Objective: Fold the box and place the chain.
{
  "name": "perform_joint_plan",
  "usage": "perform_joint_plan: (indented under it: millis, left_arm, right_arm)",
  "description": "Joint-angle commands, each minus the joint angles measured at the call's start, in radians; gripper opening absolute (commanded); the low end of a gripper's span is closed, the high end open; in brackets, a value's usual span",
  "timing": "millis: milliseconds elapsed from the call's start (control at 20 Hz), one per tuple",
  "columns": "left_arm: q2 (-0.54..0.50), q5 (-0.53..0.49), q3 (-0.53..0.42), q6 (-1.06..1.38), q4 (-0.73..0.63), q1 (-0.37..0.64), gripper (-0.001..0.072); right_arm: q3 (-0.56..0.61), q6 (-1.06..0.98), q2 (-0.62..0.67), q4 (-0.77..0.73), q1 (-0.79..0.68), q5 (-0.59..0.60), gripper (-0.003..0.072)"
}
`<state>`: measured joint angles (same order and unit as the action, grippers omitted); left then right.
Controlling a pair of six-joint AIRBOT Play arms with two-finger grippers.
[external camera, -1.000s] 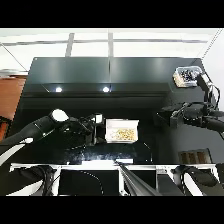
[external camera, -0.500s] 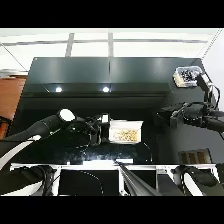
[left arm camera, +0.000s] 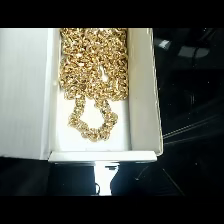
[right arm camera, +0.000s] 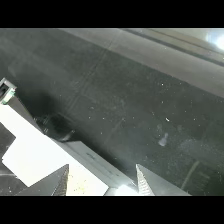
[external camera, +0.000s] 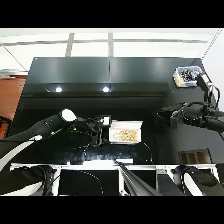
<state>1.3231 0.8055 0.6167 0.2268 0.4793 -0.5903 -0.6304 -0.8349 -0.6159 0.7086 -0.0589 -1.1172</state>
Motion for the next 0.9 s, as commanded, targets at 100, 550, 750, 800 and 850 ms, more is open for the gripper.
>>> perform_joint_plan:
  millis: [100,550,750,800,850]
  left_arm:
    - [0.000,-0.013,0.001,-0.007,0.007,-0.006,0.0463]
    - [0.000,-0.013,0.001,-0.007,0.007,-0.006,0.0462]
    - [0.000,-0.013,0.001,-0.007,0.006,-0.006,0.0462]
    - [0.000,-0.013,0.001,-0.007,0.007,-0.006,0.0462]
    - [0.000,-0.013,0.001,-0.007,0.007,-0.006,0.0462]
  right_arm:
    - [0.000,-0.061,0.000,-0.002,0.001,0.047,0.0607]
    - [-0.020,-0.084,-0.267,0.003,0.322,0.332,0.0701]
    - [-0.020,0.151,-0.357,0.046,0.397,0.322,0.0701]
    - [-0.031,0.199,-0.356,0.060,0.400,0.271,0.0701]
    - [-0.058,0.241,-0.354,0.083,0.399,0.204,0.0701]
